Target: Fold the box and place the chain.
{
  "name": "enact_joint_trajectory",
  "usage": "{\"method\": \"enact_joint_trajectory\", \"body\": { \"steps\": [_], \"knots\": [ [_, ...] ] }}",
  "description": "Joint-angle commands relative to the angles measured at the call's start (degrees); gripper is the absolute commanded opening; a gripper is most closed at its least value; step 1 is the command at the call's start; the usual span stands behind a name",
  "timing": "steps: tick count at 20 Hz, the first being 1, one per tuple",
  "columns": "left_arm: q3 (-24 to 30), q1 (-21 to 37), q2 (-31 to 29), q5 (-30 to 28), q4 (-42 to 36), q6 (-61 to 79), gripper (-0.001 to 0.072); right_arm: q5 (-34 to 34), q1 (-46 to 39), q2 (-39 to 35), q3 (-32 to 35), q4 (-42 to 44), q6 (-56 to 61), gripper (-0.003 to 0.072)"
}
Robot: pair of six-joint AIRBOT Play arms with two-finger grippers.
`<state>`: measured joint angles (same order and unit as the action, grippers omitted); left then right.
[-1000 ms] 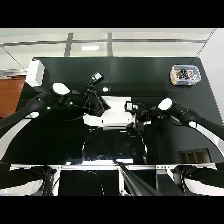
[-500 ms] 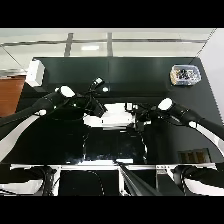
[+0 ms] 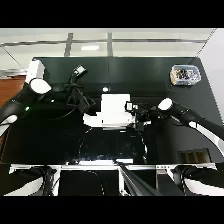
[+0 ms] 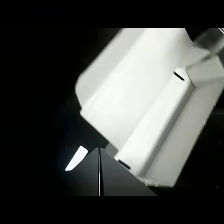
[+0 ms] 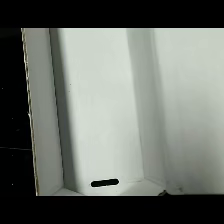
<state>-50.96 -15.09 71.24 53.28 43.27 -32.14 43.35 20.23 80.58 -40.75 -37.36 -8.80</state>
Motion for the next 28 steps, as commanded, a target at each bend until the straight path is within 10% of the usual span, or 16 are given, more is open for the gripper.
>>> {"method": "enact_joint_trajectory", "body": {
  "steps": [1,5,8,20,28],
  "knots": [
    [6.6,1.7,-3.9,4.5,-0.4,4.7,0.0025,-0.1,0.0,0.0,0.0,0.0,0.0,0.0224],
    [8.7,-2.3,-2.8,2.5,4.7,21.6,0.0054,-0.1,0.0,0.0,0.0,0.0,0.0,0.0224],
    [8.7,-5.0,-1.3,-3.8,9.4,34.4,0.071,-0.1,0.0,0.0,0.0,0.0,0.0,0.0224],
    [7.3,-5.7,3.8,-8.9,15.8,35.2,0.0615,-0.1,0.0,0.0,0.0,0.0,0.0,0.0224],
    [7.3,-5.8,3.8,-3.6,3.3,36.9,0.0538,-0.1,0.0,0.0,0.0,0.0,0.0,0.0225]
  ]
}}
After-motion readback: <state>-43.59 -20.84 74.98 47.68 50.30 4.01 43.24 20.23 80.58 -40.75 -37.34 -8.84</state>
